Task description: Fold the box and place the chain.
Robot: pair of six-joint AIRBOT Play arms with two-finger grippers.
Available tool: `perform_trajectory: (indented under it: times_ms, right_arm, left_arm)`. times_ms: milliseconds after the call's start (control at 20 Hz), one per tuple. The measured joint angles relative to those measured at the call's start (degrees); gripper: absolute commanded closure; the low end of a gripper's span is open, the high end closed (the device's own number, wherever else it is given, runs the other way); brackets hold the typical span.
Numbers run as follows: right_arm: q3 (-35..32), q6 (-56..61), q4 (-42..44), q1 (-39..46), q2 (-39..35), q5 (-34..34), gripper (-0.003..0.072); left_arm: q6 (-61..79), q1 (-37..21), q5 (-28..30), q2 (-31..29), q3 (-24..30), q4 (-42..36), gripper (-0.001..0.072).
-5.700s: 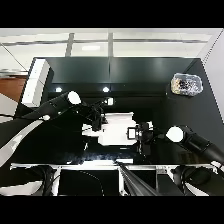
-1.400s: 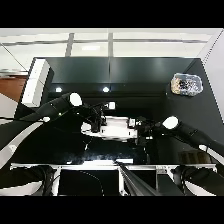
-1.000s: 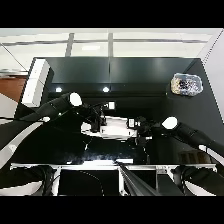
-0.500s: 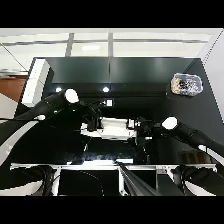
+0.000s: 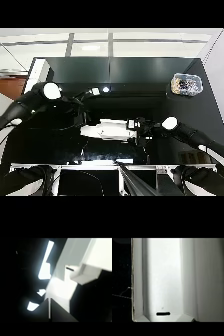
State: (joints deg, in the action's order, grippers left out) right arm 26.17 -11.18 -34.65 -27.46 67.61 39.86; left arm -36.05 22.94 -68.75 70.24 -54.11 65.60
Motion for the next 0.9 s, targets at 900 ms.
perform_trajectory:
  times_ms: [900]
  right_arm:
    - [0.0,0.0,-0.1,0.0,0.1,0.0,0.0213]
  left_arm:
    - [-2.2,2.8,29.8,-0.9,16.0,-44.3,0.0677]
